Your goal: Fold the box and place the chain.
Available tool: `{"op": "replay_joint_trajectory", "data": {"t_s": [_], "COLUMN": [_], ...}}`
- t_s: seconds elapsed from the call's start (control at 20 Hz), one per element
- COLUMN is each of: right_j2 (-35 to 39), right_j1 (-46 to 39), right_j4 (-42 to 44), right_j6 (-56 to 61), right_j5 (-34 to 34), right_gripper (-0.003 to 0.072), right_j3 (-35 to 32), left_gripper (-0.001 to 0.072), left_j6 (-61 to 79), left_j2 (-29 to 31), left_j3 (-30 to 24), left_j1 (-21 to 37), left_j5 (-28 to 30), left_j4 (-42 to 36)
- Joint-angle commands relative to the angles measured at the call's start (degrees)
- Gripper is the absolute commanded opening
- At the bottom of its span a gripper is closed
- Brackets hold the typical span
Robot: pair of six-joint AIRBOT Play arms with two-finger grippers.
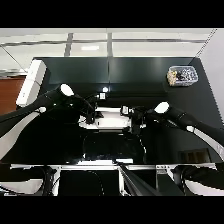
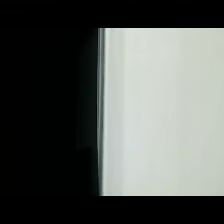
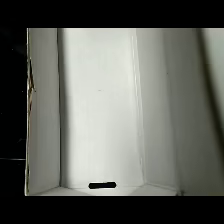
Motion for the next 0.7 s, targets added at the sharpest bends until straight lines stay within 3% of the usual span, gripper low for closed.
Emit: {"op": "replay_joint_trajectory", "data": {"t_s": [0.0, 0.35, 0.4, 0.45, 0.6, 0.65], "right_j2": [-0.13, -0.2, -0.2, -0.2, -0.2, -0.17], "right_j1": [0.79, 0.76, 0.76, 0.76, 0.76, 0.76], "right_j4": [-2.19, -1.95, -1.95, -1.95, -1.95, -1.95], "right_j6": [1.73, 2.56, 2.56, 2.56, 2.56, 2.56], "right_j5": [-0.87, -1.62, -1.6, -1.6, -1.62, -1.62], "right_gripper": [0.0694, 0.0655, 0.0638, 0.0481, 0.0479, 0.0478], "right_j3": [0.0, 0.13, 0.13, 0.13, 0.13, 0.13], "left_gripper": [0.0026, 0.0026, 0.0026, 0.0026, 0.003, 0.0109], "left_j6": [0.0, 0.0, 0.0, 0.0, -0.02, -0.13], "left_j2": [0.04, 0.04, 0.04, 0.04, 0.04, 0.13], "left_j3": [0.07, 0.07, 0.07, 0.07, 0.09, 0.13], "left_j1": [0.02, 0.02, 0.02, 0.04, 0.09, 0.15], "left_j5": [0.11, 0.0, 0.02, 0.02, 0.04, -0.09], "left_j4": [0.02, 0.02, 0.02, 0.02, 0.02, 0.02]}}
